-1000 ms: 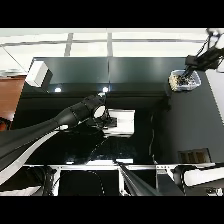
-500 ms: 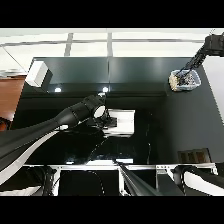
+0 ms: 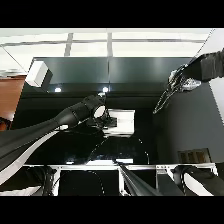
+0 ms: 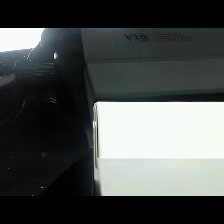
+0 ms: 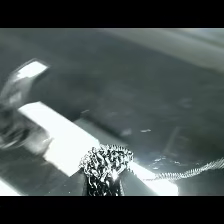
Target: Fold the box and place the chain.
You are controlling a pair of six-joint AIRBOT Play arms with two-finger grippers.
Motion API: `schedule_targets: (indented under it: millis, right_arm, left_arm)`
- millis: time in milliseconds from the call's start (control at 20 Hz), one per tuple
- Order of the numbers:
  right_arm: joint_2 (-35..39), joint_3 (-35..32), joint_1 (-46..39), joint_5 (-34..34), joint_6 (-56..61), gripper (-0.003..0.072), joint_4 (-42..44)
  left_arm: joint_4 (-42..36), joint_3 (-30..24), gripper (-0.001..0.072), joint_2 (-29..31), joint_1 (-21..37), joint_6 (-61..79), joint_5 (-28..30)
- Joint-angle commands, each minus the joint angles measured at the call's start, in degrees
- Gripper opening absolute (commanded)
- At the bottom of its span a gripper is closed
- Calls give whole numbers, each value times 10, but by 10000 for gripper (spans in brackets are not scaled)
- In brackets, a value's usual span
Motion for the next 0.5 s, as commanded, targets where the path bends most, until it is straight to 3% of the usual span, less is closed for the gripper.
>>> schedule_targets:
  millis: [0,450]
  right_arm:
    - [10,-10,41,19,7,12,38]
    - [10,-21,128,-18,33,12,38]
  left_arm:
    - [0,0,30,0,0,0,0]
    - [0,0,31,0,0,0,0]
